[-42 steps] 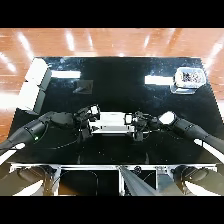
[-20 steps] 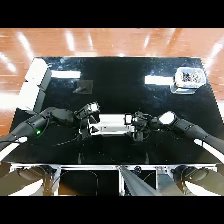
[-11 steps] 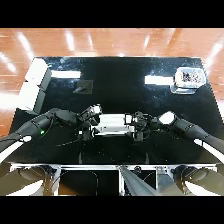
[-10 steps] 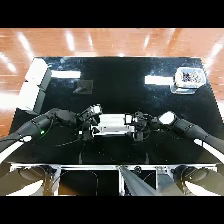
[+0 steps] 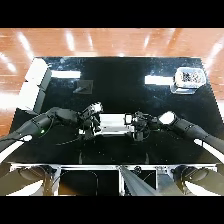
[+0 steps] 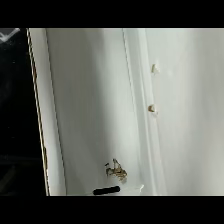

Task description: Fold the box and place the chain.

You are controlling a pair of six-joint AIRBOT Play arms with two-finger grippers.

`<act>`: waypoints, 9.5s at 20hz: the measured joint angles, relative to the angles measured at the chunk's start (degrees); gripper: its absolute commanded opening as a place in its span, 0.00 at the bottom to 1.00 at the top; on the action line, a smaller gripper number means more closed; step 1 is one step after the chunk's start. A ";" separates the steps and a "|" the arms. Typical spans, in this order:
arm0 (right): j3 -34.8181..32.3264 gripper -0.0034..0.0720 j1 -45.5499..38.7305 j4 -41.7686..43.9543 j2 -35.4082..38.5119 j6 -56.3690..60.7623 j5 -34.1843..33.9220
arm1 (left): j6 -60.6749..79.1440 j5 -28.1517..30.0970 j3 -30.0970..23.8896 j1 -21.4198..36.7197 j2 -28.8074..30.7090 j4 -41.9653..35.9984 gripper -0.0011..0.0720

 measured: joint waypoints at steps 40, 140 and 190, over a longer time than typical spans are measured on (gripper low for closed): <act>0.00 0.77 0.02 0.00 0.00 0.09 -0.11 | -18.36 0.09 1.73 5.57 8.55 11.93 0.05; 0.00 0.77 0.02 0.02 0.00 0.20 -0.26 | -117.48 2.67 14.16 -21.42 -1.53 51.76 0.87; 0.00 0.77 0.04 0.02 0.00 0.20 -0.26 | -122.75 13.79 21.92 -19.02 -11.58 47.82 0.61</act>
